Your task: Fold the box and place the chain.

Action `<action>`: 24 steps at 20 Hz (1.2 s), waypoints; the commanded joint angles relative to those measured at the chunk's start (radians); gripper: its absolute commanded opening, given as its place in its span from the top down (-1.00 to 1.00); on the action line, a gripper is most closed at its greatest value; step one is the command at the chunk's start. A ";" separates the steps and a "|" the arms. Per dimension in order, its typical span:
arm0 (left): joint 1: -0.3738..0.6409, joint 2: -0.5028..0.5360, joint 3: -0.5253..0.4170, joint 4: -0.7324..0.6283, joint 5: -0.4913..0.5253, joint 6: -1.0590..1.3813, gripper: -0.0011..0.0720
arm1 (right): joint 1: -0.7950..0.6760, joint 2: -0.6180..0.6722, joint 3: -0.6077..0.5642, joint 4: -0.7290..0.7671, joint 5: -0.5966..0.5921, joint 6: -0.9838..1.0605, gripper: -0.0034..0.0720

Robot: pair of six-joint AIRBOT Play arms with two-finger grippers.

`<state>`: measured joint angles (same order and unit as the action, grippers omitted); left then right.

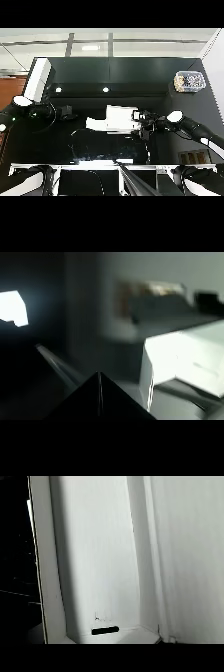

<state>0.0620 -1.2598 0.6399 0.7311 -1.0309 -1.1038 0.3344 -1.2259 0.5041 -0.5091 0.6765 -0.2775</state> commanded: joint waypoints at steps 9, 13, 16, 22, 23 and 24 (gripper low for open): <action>-0.267 -0.202 0.020 -0.238 -0.028 0.126 0.91 | 0.000 -0.001 0.001 0.000 0.000 0.000 0.31; -0.263 -0.202 0.048 -0.250 -0.035 0.162 0.75 | 0.000 -0.001 0.001 0.000 0.000 0.000 0.31; -0.263 -0.202 0.086 -0.250 -0.074 0.167 -0.56 | 0.000 -0.001 0.001 0.000 0.000 0.000 0.31; -0.298 -0.202 0.172 -0.249 -0.153 0.169 -0.95 | 0.000 -0.001 0.001 0.000 0.000 0.000 0.31; -0.310 -0.202 0.184 -0.248 -0.158 0.166 -0.94 | 0.000 -0.001 0.001 0.000 0.000 0.000 0.31; -0.324 -0.202 0.197 -0.246 -0.155 0.150 -0.91 | 0.000 -0.001 0.001 0.001 0.000 0.000 0.31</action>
